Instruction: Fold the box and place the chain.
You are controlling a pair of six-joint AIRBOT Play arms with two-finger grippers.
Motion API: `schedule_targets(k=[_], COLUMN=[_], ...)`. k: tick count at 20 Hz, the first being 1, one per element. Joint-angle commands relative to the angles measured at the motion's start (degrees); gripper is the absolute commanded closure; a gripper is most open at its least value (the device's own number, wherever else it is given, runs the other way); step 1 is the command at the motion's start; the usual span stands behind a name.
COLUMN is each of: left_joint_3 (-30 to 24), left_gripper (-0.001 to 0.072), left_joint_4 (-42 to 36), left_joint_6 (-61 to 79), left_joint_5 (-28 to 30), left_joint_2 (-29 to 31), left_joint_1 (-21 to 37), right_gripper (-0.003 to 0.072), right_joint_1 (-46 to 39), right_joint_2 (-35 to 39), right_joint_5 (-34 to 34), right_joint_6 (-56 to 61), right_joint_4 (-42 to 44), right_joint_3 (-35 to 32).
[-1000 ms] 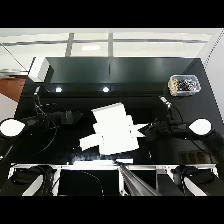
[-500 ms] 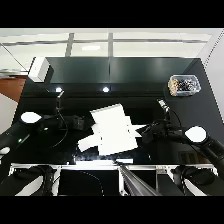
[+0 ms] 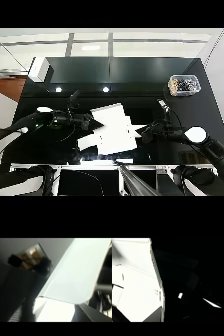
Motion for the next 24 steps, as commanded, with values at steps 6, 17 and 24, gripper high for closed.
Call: schedule_targets(k=[6, 17, 24], left_joint_3=[10.88, 12.39, 14.91], left_gripper=[0.0294, 0.0687, 0.0691], left_joint_4=[16.17, 16.92, 19.85], left_joint_6=[-2.03, 0.37, 0.39], left_joint_5=[-8.37, -8.79, -7.56], left_joint_2=[-7.37, -7.41, -5.35], left_joint_1=[-3.56, -4.63, -4.68], right_gripper=[0.0646, 0.0645, -0.0017], right_joint_1=[0.07, 0.07, -9.60], right_joint_2=[0.04, 0.04, 0.07], right_joint_5=[0.42, 0.46, 8.02], right_joint_6=[0.63, 0.66, 3.80], right_joint_4=[0.00, -0.04, -7.39], right_joint_3=[-0.04, -0.02, 7.17])
